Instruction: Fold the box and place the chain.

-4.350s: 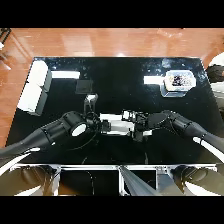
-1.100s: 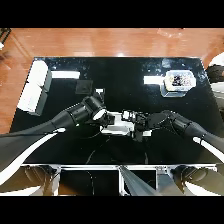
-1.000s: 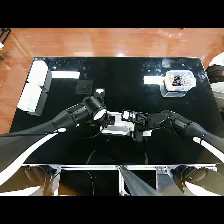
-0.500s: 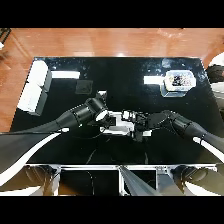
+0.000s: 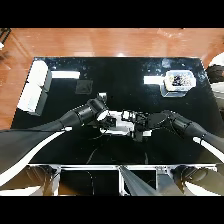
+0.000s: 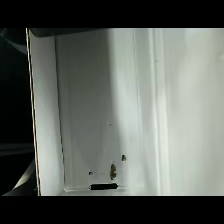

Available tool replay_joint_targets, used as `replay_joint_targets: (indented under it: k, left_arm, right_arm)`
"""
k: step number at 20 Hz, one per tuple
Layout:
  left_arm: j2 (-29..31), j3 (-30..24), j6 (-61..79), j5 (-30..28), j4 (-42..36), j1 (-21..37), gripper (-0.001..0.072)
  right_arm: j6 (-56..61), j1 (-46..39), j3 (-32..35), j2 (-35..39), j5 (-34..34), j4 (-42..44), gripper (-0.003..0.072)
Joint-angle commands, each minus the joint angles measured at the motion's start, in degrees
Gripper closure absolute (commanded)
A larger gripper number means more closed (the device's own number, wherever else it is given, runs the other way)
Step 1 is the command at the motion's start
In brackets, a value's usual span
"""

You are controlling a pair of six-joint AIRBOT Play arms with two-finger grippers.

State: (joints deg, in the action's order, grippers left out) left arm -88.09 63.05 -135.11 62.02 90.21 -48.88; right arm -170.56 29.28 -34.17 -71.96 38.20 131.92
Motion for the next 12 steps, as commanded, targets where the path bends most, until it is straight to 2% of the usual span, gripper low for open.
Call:
replay_joint_targets:
  k: [1, 9, 12]
  left_arm:
    - [-0.26, 0.02, 0.09, -0.13, -0.02, 0.04, 0.0360]
    - [-1.22, 0.02, 0.07, -1.79, 0.83, 0.07, 0.0364]
    - [-1.22, 0.02, 0.09, -1.81, 1.03, 0.07, 0.0405]
  right_arm:
    - [0.02, 0.00, 0.02, -0.04, -0.02, 0.02, 0.0165]
    - [0.02, 0.00, 0.02, -0.04, 0.00, 0.02, 0.0165]
    - [0.04, 0.00, 0.02, -0.04, -0.02, 0.02, 0.0165]
